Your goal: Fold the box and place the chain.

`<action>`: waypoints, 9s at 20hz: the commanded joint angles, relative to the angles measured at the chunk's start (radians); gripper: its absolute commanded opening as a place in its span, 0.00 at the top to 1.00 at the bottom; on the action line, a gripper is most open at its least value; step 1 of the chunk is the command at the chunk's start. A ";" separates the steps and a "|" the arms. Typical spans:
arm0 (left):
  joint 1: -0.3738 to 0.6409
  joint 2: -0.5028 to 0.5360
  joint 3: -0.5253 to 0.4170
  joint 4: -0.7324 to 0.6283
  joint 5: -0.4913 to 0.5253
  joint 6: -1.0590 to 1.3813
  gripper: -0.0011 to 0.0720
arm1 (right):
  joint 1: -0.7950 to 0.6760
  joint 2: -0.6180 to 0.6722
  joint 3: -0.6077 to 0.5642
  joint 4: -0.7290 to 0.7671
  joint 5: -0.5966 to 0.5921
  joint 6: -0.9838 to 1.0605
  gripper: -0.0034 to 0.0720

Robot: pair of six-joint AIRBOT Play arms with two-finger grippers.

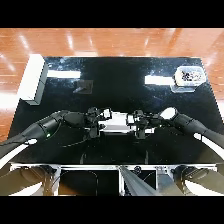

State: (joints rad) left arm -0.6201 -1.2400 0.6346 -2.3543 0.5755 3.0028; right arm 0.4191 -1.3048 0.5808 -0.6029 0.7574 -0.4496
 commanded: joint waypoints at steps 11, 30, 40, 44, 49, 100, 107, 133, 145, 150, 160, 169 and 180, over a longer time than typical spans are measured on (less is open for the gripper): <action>0.000 0.001 0.001 0.001 0.007 -0.001 0.40 | 0.001 -0.001 0.001 0.000 0.001 0.000 0.24; 0.486 0.206 0.000 0.491 0.582 -1.145 0.96 | -0.010 -0.002 0.004 0.000 0.025 -0.008 0.24; 0.496 0.056 0.000 0.214 0.556 -1.224 0.96 | -0.010 -0.002 0.004 0.000 0.025 -0.008 0.24; 0.494 -0.042 0.000 0.085 0.546 -1.144 0.96 | -0.010 -0.002 0.004 0.000 0.025 -0.008 0.24; 0.452 -0.089 0.000 0.048 0.499 -1.120 0.96 | -0.010 -0.002 0.004 0.000 0.025 -0.008 0.24; -0.135 0.119 0.137 0.640 0.084 -1.840 0.11 | -0.010 -0.002 0.004 0.004 0.019 -0.007 0.24; -0.272 0.120 0.132 0.925 0.106 -2.074 0.11 | -0.010 -0.002 0.004 0.004 0.019 -0.007 0.24; 0.672 0.506 -0.281 0.185 0.438 -1.460 0.14 | 0.001 -0.003 0.004 0.000 0.005 0.001 0.24; 0.380 0.164 -0.240 -0.022 0.229 -1.263 0.14 | 0.001 -0.003 0.004 0.000 0.005 0.001 0.24; 0.330 0.164 -0.179 -0.023 0.269 -1.174 0.14 | 0.001 -0.003 0.004 0.000 0.001 0.005 0.24; 0.374 0.164 -0.112 0.040 0.339 -1.126 0.14 | 0.001 -0.003 0.004 0.000 -0.002 0.007 0.24; 0.605 0.154 -0.103 0.143 0.457 -1.169 0.83 | 0.001 -0.003 0.004 0.000 -0.002 0.007 0.24; 0.514 -0.079 -0.106 -0.096 0.412 -0.967 0.96 | 0.001 -0.003 0.004 0.000 -0.002 0.008 0.24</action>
State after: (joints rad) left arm -0.0738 -1.2762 0.5285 -2.4115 1.0115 1.9903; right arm 0.4191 -1.3071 0.5838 -0.6029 0.7551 -0.4423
